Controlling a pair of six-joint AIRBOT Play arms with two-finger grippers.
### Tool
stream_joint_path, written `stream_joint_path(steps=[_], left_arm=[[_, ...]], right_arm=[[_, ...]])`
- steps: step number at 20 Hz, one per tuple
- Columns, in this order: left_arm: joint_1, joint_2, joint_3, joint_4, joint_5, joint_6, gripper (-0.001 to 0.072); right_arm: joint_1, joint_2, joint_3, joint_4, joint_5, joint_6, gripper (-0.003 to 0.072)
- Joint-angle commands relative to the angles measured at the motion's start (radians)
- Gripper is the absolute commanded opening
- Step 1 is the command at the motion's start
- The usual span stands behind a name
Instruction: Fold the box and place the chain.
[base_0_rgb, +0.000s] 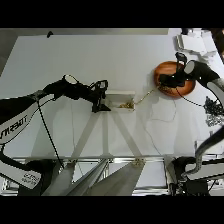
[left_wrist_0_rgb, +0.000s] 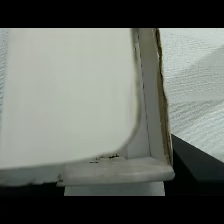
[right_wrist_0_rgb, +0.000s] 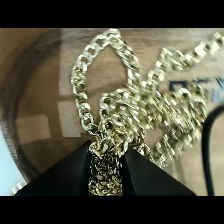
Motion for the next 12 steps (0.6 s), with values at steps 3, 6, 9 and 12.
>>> stream_joint_path(steps=[3,6,9,12], left_arm=[[0.000,0.000,0.000,0.000,0.000,0.000,0.0257],[0.000,0.000,0.000,0.000,0.000,0.000,0.0257],[0.000,0.000,0.000,0.000,0.000,0.000,0.0257],[0.000,0.000,0.000,0.000,0.000,0.000,0.0257]], right_arm=[[0.001,0.180,0.002,-0.151,-0.025,0.000,0.0015],[0.002,0.320,0.002,-0.169,0.042,-0.148,0.0015],[0.036,0.466,0.002,-0.168,0.169,-0.293,0.0015],[0.107,0.560,0.002,-0.155,0.273,-0.346,0.0016]])
